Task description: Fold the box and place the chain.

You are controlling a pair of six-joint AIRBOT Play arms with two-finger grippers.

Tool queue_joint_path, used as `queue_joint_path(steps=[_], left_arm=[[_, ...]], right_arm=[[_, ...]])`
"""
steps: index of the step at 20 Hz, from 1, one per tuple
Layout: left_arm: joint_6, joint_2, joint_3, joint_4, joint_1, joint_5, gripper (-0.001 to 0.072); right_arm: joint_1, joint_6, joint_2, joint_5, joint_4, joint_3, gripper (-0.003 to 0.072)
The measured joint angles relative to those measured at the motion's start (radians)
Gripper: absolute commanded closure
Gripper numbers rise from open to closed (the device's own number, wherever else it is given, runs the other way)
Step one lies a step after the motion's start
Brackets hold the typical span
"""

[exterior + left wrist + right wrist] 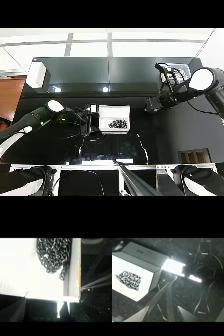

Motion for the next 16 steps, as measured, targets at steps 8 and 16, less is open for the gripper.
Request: queue_joint_path(steps=[8,16], left_arm=[[0.029,-0.022,0.006,-0.024,-0.031,0.01,0.0003],[0.05,-0.023,0.006,-0.03,-0.062,0.028,0.0426]], right_arm=[[0.002,0.0,0.0,-0.055,0.0,0.0,0.0257],[0.003,0.001,-0.019,-0.169,0.018,0.0,-0.0034]])
